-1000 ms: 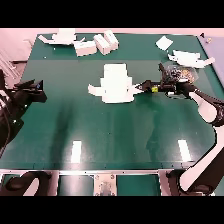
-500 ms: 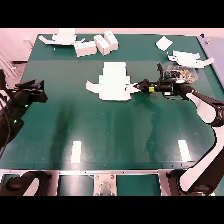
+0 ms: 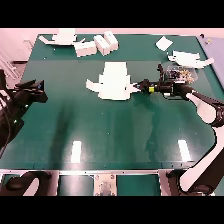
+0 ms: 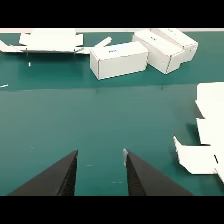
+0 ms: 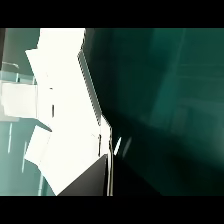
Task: Fold the box and place the chain.
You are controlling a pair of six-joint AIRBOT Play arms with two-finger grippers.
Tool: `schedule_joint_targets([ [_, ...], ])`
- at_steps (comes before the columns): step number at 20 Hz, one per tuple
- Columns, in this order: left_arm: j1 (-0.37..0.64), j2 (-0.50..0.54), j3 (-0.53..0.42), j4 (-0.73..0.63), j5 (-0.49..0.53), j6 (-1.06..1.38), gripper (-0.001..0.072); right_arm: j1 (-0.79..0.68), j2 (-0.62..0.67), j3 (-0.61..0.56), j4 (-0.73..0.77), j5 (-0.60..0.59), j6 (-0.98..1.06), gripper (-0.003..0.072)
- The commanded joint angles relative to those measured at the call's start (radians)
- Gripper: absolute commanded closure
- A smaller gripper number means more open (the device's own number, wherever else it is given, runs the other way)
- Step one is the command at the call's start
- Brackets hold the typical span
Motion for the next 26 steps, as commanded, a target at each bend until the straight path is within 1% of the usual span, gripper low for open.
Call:
schedule_joint_targets([
  [1, 0.000, -0.001, 0.000, 0.003, -0.009, 0.032, 0.0365, -0.003, -0.001, 0.002, -0.035, 0.024, 0.001, 0.0681],
  [5, 0.000, -0.002, 0.000, 0.003, -0.025, 0.032, 0.0365, -0.003, -0.001, 0.021, -0.109, 0.047, 0.013, 0.0681],
  [11, 0.000, -0.003, 0.000, 0.019, -0.050, 0.045, 0.0365, -0.005, -0.001, 0.024, -0.124, 0.052, 0.016, 0.0681],
  [13, 0.000, -0.029, 0.000, 0.027, -0.105, 0.046, 0.0303, -0.005, -0.001, 0.024, -0.124, 0.050, 0.021, 0.0681],
  [15, 0.000, -0.113, 0.007, 0.026, -0.176, 0.032, 0.0303, -0.005, -0.001, 0.024, -0.124, 0.049, 0.024, 0.0681],
  [16, 0.000, -0.174, 0.022, 0.026, -0.222, 0.032, 0.0303, -0.004, -0.001, 0.024, -0.124, 0.046, 0.032, 0.0681],
  [18, 0.000, -0.292, 0.071, 0.024, -0.327, 0.032, 0.0303, -0.004, -0.001, 0.021, -0.123, 0.027, 0.053, 0.0682],
  [20, 0.000, -0.389, 0.128, 0.012, -0.419, 0.032, 0.0303, -0.004, -0.001, 0.021, -0.123, 0.026, 0.054, 0.0682],
  [23, 0.000, -0.497, 0.197, -0.006, -0.465, 0.032, 0.0303, -0.004, -0.001, 0.015, -0.113, 0.016, 0.069, 0.0681],
  [24, 0.000, -0.521, 0.213, -0.006, -0.477, 0.033, 0.0303, -0.005, -0.001, 0.013, -0.107, 0.013, 0.069, 0.0682],
  [26, 0.000, -0.532, 0.223, -0.024, -0.468, 0.032, 0.0304, -0.005, -0.001, 0.010, -0.104, 0.010, 0.075, 0.0681],
])
